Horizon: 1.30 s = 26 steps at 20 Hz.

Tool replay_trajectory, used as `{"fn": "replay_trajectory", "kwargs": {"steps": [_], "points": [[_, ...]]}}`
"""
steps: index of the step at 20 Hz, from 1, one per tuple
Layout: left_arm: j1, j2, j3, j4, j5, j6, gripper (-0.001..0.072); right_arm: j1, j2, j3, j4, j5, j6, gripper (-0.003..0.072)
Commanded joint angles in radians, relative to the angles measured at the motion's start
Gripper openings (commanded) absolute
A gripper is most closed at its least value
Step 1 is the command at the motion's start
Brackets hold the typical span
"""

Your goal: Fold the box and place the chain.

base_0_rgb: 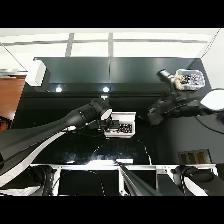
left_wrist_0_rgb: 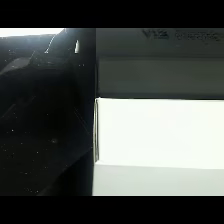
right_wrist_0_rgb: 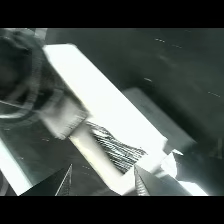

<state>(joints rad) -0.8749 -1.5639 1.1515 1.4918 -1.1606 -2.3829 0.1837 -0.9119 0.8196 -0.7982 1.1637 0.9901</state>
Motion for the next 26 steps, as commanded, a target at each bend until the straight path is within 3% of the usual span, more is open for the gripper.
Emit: {"fn": "replay_trajectory", "kwargs": {"steps": [1,4,10,11,13,15,19,21,24,26], "points": [[0.000,-0.005,-0.001,-0.012,0.000,0.000,0.0026,-0.214,0.042,0.019,-0.106,0.140,0.001,0.0445],[0.000,-0.016,-0.002,-0.008,-0.004,0.001,0.0026,-0.356,0.047,0.016,-0.126,0.148,0.001,0.0445],[0.009,-0.016,0.000,-0.011,-0.008,0.035,0.0027,-0.370,0.047,-0.006,-0.086,0.095,-0.003,0.0445],[0.011,-0.013,0.005,-0.008,-0.015,0.015,0.0070,-0.370,0.047,-0.015,-0.089,0.091,-0.003,0.0445],[0.010,-0.006,0.034,0.008,-0.031,0.014,0.0377,-0.371,0.047,-0.024,-0.097,0.081,-0.003,0.0445],[0.009,0.012,0.072,0.026,-0.053,0.026,0.0518,-0.371,0.047,-0.025,-0.097,0.078,-0.004,0.0445],[-0.014,0.143,0.077,0.102,-0.061,0.163,0.0538,-0.371,0.047,-0.025,-0.097,0.079,-0.003,0.0446],[-0.021,0.243,0.040,0.158,-0.076,0.232,0.0538,-0.371,0.047,-0.025,-0.097,0.077,-0.003,0.0445],[0.056,0.430,-0.121,0.228,-0.050,0.278,0.0538,-0.371,0.047,-0.025,-0.097,0.077,-0.003,0.0446],[0.202,0.575,-0.309,0.132,0.093,0.355,0.0538,-0.371,0.047,-0.025,-0.096,0.077,-0.003,0.0445]]}}
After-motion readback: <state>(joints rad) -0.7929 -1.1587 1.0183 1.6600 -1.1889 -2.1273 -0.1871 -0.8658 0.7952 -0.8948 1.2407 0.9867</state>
